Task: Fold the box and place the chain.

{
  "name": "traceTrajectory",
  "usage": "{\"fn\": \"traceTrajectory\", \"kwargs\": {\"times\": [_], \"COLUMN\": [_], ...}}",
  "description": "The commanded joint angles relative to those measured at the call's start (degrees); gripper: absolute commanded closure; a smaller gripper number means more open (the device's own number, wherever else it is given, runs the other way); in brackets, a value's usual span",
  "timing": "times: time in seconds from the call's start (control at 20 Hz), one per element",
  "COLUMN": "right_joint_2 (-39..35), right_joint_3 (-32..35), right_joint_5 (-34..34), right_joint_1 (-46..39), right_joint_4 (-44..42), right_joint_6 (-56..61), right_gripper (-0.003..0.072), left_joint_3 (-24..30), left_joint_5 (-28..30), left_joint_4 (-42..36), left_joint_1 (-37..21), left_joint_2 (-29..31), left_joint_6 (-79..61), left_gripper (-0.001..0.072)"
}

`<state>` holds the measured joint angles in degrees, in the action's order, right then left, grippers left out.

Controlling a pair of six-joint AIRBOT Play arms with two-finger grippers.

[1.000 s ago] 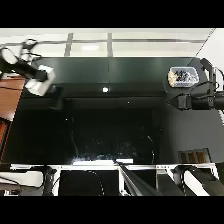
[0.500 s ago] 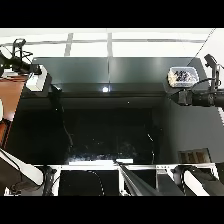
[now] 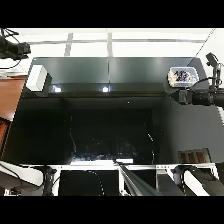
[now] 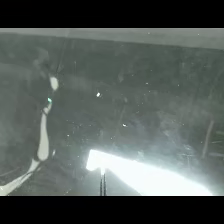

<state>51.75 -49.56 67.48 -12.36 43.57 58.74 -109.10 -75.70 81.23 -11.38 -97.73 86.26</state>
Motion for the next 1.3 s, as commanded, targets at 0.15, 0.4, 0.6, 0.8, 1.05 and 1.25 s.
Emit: {"fn": "traceTrajectory", "kwargs": {"times": [0.15, 0.4, 0.6, 0.8, 1.05, 1.25], "right_joint_2": [0.0, 0.0, 0.0, 0.0, 0.0, 0.0], "right_joint_3": [5.8, 8.8, 8.8, 8.8, 8.8, 8.8], "right_joint_5": [-11.8, -15.0, -13.2, -12.9, -12.9, -12.9], "right_joint_1": [0.0, 0.0, 0.0, 0.0, 0.0, 0.0], "right_joint_4": [2.7, 9.0, 9.7, 9.9, 9.9, 9.9], "right_joint_6": [-1.9, -1.9, -1.8, -1.8, -1.8, -1.8], "right_gripper": [0.0670, 0.0671, 0.0670, 0.0670, 0.0670, 0.0670], "left_joint_3": [38.2, 65.2, 70.4, 70.5, 70.5, 70.5], "left_joint_5": [7.9, 20.9, 19.1, 18.3, 18.3, 18.3], "left_joint_4": [-2.6, -2.6, -1.7, -1.9, -2.0, -2.0], "left_joint_1": [8.0, 12.2, 12.2, 12.2, 12.2, 12.2], "left_joint_2": [29.8, 52.3, 60.9, 62.3, 62.3, 62.2], "left_joint_6": [1.6, -0.5, -0.6, -0.6, -0.6, -0.6], "left_gripper": [0.0683, 0.0683, 0.0682, 0.0682, 0.0682, 0.0682]}}
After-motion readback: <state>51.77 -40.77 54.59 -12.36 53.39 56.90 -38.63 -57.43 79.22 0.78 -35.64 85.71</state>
